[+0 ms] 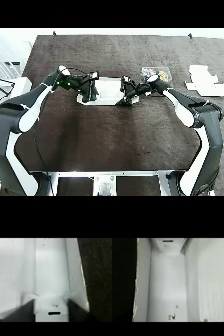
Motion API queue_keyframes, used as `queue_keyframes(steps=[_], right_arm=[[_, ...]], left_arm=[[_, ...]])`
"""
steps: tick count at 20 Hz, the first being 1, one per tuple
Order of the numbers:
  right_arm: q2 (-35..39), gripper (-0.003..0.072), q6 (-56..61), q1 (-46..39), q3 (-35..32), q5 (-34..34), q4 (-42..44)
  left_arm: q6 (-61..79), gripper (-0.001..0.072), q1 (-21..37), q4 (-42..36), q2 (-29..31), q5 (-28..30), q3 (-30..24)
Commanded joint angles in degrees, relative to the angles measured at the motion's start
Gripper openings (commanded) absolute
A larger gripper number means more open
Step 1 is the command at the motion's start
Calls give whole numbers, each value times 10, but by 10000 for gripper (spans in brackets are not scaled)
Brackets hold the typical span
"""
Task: Fold the box and place the chain.
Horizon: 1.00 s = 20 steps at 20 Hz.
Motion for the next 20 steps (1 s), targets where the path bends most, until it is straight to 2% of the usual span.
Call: queue_keyframes(steps=[1,2,3,4,7,8,14,20], right_arm=[[0,541,0,0,0,-3,0],[0,541,0,0,0,-3,0],[0,541,0,0,0,-3,0],[0,541,0,0,0,-3,0],[0,542,0,0,0,-3,0],[0,541,0,0,0,-3,0],[0,542,0,0,0,-3,0],[0,542,0,0,0,-3,0]], left_arm=[[-3,226,1,12,1,-7,0],[-6,223,1,35,3,-7,0],[-12,56,3,63,6,-7,1],[-20,21,9,75,8,-17,3],[-23,19,38,71,20,-87,7],[-31,18,45,66,25,-94,7],[-201,14,67,30,73,-82,7],[-450,14,67,60,207,-46,-1]])
